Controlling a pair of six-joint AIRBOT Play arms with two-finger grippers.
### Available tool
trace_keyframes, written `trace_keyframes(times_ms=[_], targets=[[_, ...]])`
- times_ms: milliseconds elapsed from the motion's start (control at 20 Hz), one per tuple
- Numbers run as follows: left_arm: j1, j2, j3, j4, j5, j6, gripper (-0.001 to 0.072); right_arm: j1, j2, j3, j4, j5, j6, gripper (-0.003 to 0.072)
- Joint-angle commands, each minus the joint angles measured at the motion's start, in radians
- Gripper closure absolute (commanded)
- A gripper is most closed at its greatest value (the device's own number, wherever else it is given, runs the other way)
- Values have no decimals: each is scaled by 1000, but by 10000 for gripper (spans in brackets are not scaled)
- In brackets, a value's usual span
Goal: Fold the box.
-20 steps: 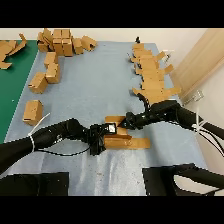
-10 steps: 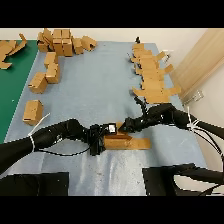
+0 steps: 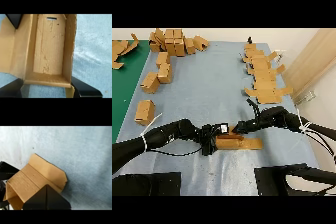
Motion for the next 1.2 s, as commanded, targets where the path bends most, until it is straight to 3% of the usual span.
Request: trace_keyframes(times_ms=[0, 100, 200, 350, 400, 500, 550, 600, 650, 700, 950, 1150], targets=[[0, 0, 0, 0, 0, 0, 190, -29, 71, 34, -57, 4, -9, 685], [0, 0, 0, 0, 0, 0, 190, -66, 181, 56, -167, 0, 74, 685], [0, 0, 0, 0, 0, 0, 191, -81, 319, 58, -378, -37, 215, 685], [0, 0, 0, 0, 0, 0, 190, -80, 488, 55, -641, -249, 285, 683], [0, 0, 0, 0, 0, 0, 190, -78, 529, 49, -641, -312, 230, 626], [0, 0, 0, 0, 0, 0, 190, -78, 592, 30, -600, -378, 145, 304], [0, 0, 0, 0, 0, 0, 190, -74, 612, 16, -585, -392, 86, 276], [0, 0, 0, 0, 0, 0, 190, -56, 618, 5, -589, -390, 43, 265], [0, 0, 0, 0, 0, 0, 190, -29, 618, -11, -608, -372, -6, 184], [0, 0, 0, 0, 0, 0, 190, 3, 615, -34, -623, -325, -60, 153], [0, 0, 0, 0, 1, 0, 190, 146, 583, -96, -635, 5, -325, 153], [0, 0, 0, 0, 1, 0, 190, 215, 509, -96, -635, 37, -362, 153]])
